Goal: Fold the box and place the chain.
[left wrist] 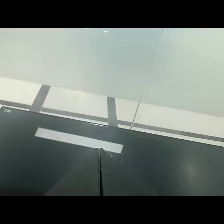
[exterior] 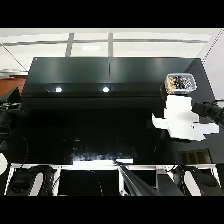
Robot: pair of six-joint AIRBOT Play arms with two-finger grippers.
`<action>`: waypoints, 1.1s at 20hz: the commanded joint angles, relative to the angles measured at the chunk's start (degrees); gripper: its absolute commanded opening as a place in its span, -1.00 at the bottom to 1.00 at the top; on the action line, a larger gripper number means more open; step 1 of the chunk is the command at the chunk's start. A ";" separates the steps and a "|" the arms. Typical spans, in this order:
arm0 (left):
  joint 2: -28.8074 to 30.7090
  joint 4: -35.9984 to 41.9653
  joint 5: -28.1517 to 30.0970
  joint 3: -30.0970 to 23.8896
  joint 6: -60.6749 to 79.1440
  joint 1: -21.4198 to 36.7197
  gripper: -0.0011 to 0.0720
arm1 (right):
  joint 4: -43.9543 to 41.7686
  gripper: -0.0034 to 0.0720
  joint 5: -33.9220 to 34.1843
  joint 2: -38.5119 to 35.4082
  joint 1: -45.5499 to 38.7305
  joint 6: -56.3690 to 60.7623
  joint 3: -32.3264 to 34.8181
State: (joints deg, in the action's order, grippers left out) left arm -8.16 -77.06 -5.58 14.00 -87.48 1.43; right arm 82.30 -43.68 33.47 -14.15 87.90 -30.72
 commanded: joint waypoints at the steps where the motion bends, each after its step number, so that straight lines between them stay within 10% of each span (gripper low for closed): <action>1: 0.04 0.09 2.73 0.00 -0.02 0.00 -0.89 | -0.39 -0.85 2.49 -0.07 -0.02 0.02 0.02; 10: -0.09 2.91 1.86 -0.02 -0.20 0.00 -0.89 | -0.13 -0.85 3.41 -0.07 -0.02 0.00 0.02; 18: -1.18 12.20 -18.71 0.04 -0.20 -0.81 -0.85 | -0.11 -0.85 3.23 0.00 -0.02 -0.02 0.02; 19: -2.25 12.11 -21.18 0.31 -0.17 -0.83 -0.31 | 0.22 -0.46 4.00 0.02 -0.04 -0.02 0.02; 20: -3.69 11.96 -23.67 0.87 -0.17 -0.83 0.84 | 0.35 0.62 4.52 0.02 -0.04 -0.02 0.02; 22: -6.49 10.51 -28.52 3.41 1.70 -0.83 1.00 | 2.19 0.97 6.05 0.02 -0.04 0.00 -0.11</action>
State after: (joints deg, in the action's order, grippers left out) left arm -11.75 -65.95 -25.67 15.35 -87.46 0.64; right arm 82.78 -39.44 33.47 -14.15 87.85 -30.72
